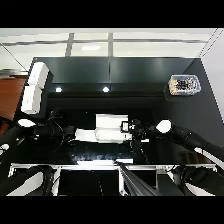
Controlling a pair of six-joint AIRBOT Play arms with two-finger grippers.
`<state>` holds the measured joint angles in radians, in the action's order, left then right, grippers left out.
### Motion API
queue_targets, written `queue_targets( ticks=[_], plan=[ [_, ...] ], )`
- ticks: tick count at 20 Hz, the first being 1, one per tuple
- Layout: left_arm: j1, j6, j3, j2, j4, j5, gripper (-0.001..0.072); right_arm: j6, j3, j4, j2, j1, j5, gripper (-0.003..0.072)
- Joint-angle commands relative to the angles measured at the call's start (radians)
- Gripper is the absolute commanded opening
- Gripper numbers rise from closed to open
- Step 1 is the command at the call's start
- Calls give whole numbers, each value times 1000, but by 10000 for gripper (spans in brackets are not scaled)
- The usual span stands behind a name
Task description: Fold the box and place the chain.
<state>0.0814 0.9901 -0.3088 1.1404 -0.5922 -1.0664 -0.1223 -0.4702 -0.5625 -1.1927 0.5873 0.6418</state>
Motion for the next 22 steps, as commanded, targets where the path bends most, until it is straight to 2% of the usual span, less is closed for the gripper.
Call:
queue_targets(
  ticks=[1,3,5,7,8,9,13,16,22],
  plan=[
    [-56,-18,2,1,21,2,120,0,0,0,-1,1,0,470],
    [-64,-18,2,0,21,6,430,0,0,0,0,1,0,470],
    [-63,-19,1,0,21,-10,508,0,0,0,0,1,0,470],
    [-63,-18,-1,0,21,-38,533,0,0,0,-1,1,0,470],
    [-63,-18,-4,0,21,-51,661,0,0,0,-1,1,0,470],
    [-64,-19,-9,0,25,-68,716,0,0,0,-1,1,0,470],
    [-65,-16,-57,-17,32,-114,716,0,0,0,-1,1,0,470],
    [-93,37,-82,-56,31,-89,715,0,0,0,-1,1,0,470],
    [-307,119,-84,-92,42,39,712,0,0,0,-1,1,0,470]
  ],
)
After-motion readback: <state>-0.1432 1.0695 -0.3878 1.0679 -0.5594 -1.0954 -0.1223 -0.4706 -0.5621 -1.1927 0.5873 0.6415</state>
